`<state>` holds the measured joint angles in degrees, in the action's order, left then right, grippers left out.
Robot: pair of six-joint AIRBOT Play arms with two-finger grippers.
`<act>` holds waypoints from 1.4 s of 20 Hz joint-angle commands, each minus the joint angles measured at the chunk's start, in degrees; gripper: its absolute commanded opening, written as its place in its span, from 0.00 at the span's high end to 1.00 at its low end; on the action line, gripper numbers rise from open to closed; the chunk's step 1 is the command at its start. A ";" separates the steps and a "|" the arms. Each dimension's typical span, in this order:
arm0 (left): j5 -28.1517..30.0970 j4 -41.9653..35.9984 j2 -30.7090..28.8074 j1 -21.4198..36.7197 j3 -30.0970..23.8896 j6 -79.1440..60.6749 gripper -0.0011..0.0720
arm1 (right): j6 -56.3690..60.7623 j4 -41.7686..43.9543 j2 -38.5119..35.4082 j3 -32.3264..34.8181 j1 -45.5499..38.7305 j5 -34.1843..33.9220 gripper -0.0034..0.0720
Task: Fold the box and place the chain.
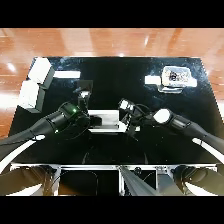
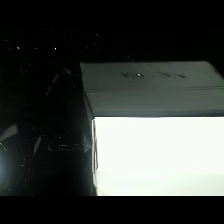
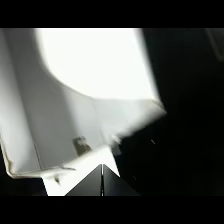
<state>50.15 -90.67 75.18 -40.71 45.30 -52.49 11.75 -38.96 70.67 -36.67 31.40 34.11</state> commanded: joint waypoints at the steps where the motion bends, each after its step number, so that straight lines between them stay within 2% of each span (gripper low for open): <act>1: 0.24 0.15 0.00 -0.04 -0.02 0.02 0.95 | 10.23 -0.48 -3.32 -0.04 -4.98 7.15 0.94; 5: 0.22 0.20 0.00 -0.04 -0.02 -1.01 0.95 | 31.71 1.44 -7.04 -0.07 -10.97 13.57 0.94; 8: 0.24 0.70 0.00 -0.02 0.00 -1.51 0.95 | 33.33 1.92 -10.75 -0.61 -16.65 20.04 0.91; 9: 0.20 1.09 0.00 -0.02 0.00 -1.46 0.95 | 37.05 1.42 -12.17 -0.90 -19.08 21.55 0.91; 11: 0.24 1.75 0.00 -0.02 0.00 -1.46 0.95 | 51.25 -3.17 -13.27 -1.18 -25.09 24.59 0.91; 13: 0.33 1.75 0.00 -0.02 0.00 -1.49 0.95 | 64.63 -13.90 -13.27 -0.44 -30.51 28.04 0.91; 15: 0.37 1.73 0.00 -0.02 0.00 -1.49 0.95 | 76.41 -23.23 -13.20 2.54 -32.11 27.93 0.91; 16: 0.33 1.73 0.00 -0.02 0.00 -1.46 0.95 | 77.96 -23.54 -12.96 4.52 -32.00 27.45 0.91; 19: 0.31 1.68 0.00 -0.02 0.00 -1.49 0.95 | 77.05 -14.29 -10.45 8.26 -28.35 24.57 0.91; 23: 0.33 1.68 0.00 -0.02 0.00 -1.46 0.95 | 76.78 -7.39 -4.46 8.28 -17.51 15.28 0.91; 28: 0.33 1.68 0.00 -0.02 0.00 -1.49 0.95 | 73.16 -0.46 1.99 5.88 -9.94 12.44 0.91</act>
<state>50.48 -89.01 75.18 -40.73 45.30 -54.00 86.70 -43.68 69.60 -29.76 17.43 49.25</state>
